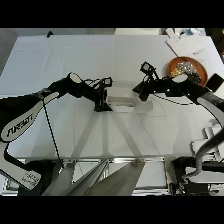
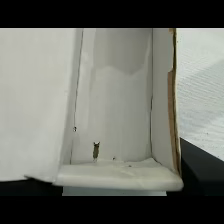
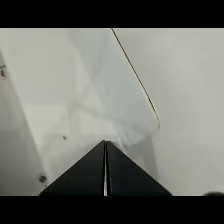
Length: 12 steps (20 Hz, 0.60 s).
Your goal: Fold the box and place the chain.
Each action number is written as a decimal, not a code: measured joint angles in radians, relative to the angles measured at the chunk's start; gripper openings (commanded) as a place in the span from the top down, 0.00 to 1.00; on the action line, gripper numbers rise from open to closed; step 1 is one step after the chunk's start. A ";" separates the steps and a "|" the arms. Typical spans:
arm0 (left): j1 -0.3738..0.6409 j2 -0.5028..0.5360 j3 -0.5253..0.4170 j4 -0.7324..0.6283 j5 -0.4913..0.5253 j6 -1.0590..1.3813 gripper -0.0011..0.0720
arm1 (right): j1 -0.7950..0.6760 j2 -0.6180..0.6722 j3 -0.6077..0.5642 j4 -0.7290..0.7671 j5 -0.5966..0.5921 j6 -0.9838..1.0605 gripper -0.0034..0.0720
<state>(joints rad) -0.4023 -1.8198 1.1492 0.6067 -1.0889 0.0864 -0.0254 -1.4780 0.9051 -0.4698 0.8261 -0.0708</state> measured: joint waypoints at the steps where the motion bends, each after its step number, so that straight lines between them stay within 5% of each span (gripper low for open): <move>1: 0.000 0.000 0.000 0.000 0.000 0.000 0.70 | 0.001 0.023 0.001 -0.005 0.027 -0.001 0.94; 6: 0.000 0.000 0.000 0.000 0.000 0.000 0.70 | 0.000 0.214 0.006 -0.126 0.098 0.018 0.92; 8: 0.000 0.000 0.000 0.000 0.000 -0.001 0.70 | 0.000 0.279 0.006 -0.236 0.130 0.044 0.71; 11: 0.000 0.000 0.000 0.000 0.000 -0.001 0.70 | 0.000 0.322 0.005 -0.391 0.201 0.122 0.66; 12: 0.000 0.000 0.000 0.000 0.000 -0.001 0.70 | 0.000 0.328 -0.001 -0.431 0.211 0.140 0.49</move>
<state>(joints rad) -0.4023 -1.8198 1.1492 0.6071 -1.0885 0.0853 -0.0254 -1.1503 0.9043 -0.9009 1.0370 0.0689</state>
